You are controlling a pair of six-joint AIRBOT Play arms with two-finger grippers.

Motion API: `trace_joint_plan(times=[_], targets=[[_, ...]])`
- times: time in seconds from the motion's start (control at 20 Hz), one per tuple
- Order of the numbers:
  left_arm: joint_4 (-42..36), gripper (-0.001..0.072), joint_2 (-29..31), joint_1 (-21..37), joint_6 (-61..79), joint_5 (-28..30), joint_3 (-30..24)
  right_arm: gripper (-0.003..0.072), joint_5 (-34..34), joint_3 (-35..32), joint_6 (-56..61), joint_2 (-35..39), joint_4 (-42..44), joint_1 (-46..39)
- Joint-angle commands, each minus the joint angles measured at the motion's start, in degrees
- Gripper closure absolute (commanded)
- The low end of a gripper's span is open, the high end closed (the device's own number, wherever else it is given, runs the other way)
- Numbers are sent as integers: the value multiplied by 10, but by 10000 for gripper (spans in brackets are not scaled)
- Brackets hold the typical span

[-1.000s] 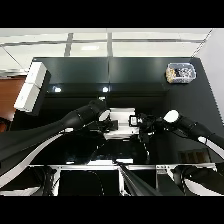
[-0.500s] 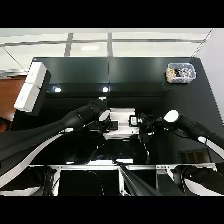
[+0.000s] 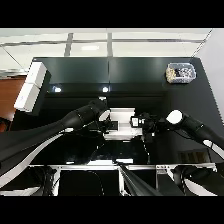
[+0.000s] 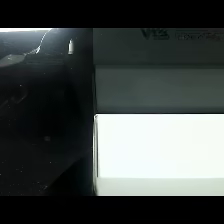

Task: Fold the box and place the chain.

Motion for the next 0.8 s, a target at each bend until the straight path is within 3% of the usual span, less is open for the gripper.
trace_joint_plan(times=[0.0, 0.05, 0.15, 0.2, 0.7, 0.75], targets=[[0, 682, 0, 0, -1, 0, 0, -26, 0, 2, 20, 34, -38, 0], [0, 682, 0, 0, -1, 0, 0, 26, 0, 2, 20, 34, -25, 1], [0, 682, 0, 0, -1, 0, 0, 358, 0, 2, 18, 34, -11, 2], [0, 682, 0, 0, -1, 0, 0, 457, 2, 2, 18, 34, -4, 2], [0, 682, 0, 0, -1, 3, 0, 456, 8, -15, 19, 7, 111, 19], [0, 682, 0, 0, -1, 3, 0, 392, 2, -15, 24, 4, 111, 19]])
